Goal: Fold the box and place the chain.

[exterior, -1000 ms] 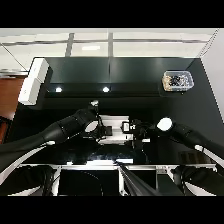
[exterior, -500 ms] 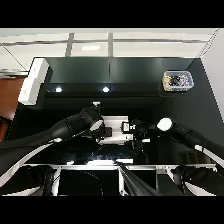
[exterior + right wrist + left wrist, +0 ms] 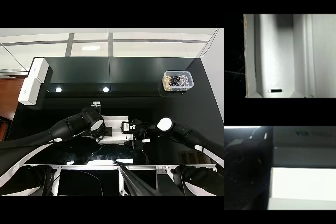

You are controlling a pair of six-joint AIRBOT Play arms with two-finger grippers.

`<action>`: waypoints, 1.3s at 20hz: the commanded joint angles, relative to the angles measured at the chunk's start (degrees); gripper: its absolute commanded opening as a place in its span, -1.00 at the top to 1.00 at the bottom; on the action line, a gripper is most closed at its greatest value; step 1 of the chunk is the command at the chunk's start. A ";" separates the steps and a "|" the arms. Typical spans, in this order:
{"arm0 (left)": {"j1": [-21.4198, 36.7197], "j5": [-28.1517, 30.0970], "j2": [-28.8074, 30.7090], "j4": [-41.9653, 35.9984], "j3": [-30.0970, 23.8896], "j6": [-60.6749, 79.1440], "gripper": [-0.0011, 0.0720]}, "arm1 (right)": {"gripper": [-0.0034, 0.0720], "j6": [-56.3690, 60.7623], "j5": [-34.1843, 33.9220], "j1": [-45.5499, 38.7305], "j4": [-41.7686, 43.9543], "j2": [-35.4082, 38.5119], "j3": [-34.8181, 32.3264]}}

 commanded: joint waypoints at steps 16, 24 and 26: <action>-0.70 0.04 0.76 1.25 -0.02 1.62 0.89 | -0.82 9.86 7.30 -2.64 -16.85 13.53 0.13; -0.85 1.22 0.09 1.60 -0.02 1.55 0.89 | -0.82 10.54 6.40 -0.52 -13.86 9.81 -0.09; -0.85 1.22 0.09 1.62 -0.02 1.68 0.89 | -0.47 10.51 4.70 0.46 -12.52 8.55 -0.09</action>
